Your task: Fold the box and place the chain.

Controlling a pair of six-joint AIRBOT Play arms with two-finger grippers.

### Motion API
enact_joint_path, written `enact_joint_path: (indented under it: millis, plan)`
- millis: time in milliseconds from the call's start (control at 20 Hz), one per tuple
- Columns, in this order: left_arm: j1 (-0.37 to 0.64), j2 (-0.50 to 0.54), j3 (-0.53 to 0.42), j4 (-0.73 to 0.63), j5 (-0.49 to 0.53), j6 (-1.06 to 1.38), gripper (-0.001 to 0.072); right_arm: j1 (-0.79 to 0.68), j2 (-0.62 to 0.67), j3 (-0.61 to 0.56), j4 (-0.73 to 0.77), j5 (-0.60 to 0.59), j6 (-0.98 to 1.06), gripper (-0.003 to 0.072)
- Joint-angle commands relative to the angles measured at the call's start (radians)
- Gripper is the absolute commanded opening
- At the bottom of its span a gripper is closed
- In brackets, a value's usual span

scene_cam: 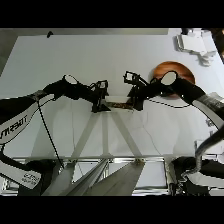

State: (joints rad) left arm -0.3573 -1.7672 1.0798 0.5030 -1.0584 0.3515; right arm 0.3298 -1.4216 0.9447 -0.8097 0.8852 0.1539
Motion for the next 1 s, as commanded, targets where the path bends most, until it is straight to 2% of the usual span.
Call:
enact_joint_path:
  millis: [0,50,100,250,400,550,700,800,950]
  plan:
    - [0.0,0.0,0.001,0.0,0.0,0.0,0.0257,0.008,0.011,-0.033,-0.006,-0.058,-0.006,0.0304]
    - [0.0,0.0,0.001,0.0,0.0,0.0,0.0257,0.008,0.014,-0.033,-0.006,-0.053,-0.006,0.0355]
    - [0.0,0.0,0.001,0.0,0.0,0.0,0.0257,0.008,0.018,-0.033,-0.005,-0.049,-0.006,0.0449]
    - [0.0,0.0,0.001,0.0,0.0,0.0,0.0257,0.008,0.054,-0.033,-0.005,-0.029,-0.006,0.0487]
    - [0.0,0.0,0.001,0.0,0.0,0.0,0.0257,0.008,0.115,-0.033,0.006,-0.027,-0.006,0.0489]
    - [0.0,0.0,0.001,0.0,0.0,0.0,0.0257,0.006,0.157,-0.032,0.113,0.011,-0.009,0.048]
    - [0.0,0.0,0.001,0.0,0.0,0.0,0.0257,0.006,0.145,-0.031,0.222,0.011,-0.065,0.0449]
    - [0.0,0.0,0.001,0.0,0.0,0.0,0.0257,0.006,0.13,-0.031,0.244,-0.016,-0.084,0.0412]
    - [0.0,0.0,0.001,0.0,0.0,0.0,0.0257,0.006,0.113,-0.031,0.248,-0.063,-0.084,0.0402]
